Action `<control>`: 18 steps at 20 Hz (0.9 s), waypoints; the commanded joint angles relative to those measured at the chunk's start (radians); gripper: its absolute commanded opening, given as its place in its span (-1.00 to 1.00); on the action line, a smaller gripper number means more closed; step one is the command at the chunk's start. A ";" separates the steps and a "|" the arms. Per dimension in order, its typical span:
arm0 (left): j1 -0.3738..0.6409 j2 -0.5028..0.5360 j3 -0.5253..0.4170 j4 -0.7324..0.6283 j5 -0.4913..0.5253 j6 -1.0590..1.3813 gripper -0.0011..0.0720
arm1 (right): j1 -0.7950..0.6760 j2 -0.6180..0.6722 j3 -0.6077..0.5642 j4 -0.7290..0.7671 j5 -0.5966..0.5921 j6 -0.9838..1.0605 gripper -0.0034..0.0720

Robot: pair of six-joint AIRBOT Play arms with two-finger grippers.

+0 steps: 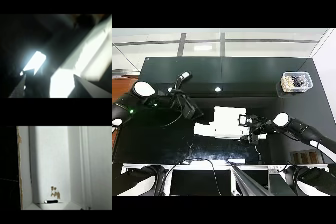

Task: Fold the box and place the chain.

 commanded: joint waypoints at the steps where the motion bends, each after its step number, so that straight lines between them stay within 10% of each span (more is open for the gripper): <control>1: 0.023 0.008 -0.054 0.100 -0.124 0.214 1.00 | 0.000 0.000 0.000 0.000 0.000 0.000 -0.13; 12: -0.191 -0.045 -0.154 0.001 0.273 0.629 1.00 | 0.000 0.000 0.000 0.000 0.000 0.000 -0.13; 18: -0.252 -0.101 -0.154 -0.004 0.269 0.621 0.99 | 0.000 0.000 0.000 0.000 0.002 0.000 -0.13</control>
